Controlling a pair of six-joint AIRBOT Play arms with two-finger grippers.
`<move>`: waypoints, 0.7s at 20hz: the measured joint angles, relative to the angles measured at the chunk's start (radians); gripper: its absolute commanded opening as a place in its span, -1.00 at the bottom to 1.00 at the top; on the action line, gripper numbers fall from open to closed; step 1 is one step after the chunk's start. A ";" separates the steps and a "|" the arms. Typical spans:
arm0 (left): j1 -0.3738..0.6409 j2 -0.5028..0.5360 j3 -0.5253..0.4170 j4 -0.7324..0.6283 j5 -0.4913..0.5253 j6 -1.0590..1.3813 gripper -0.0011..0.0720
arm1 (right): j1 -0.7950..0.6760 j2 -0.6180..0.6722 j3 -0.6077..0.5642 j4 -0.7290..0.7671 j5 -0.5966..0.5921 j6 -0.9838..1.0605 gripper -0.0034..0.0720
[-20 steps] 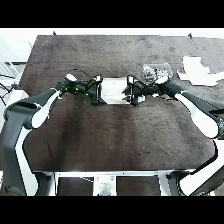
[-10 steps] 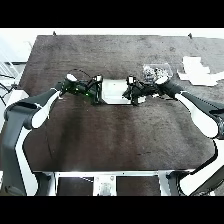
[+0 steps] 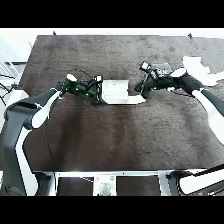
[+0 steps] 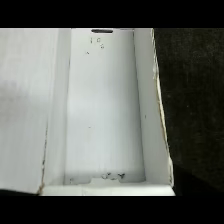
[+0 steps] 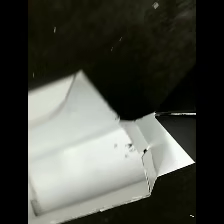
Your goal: Fold the box and place the chain.
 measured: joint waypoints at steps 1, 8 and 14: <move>0.000 0.000 0.000 0.000 0.000 0.000 0.09 | -0.021 0.016 0.000 -0.003 0.001 0.061 -0.86; 0.000 0.000 0.000 0.000 0.000 0.000 0.09 | -0.190 0.053 -0.031 -0.019 0.003 0.517 -0.87; 0.000 0.000 0.000 0.001 0.001 0.000 0.09 | -0.209 -0.039 -0.052 -0.082 0.046 0.763 -0.87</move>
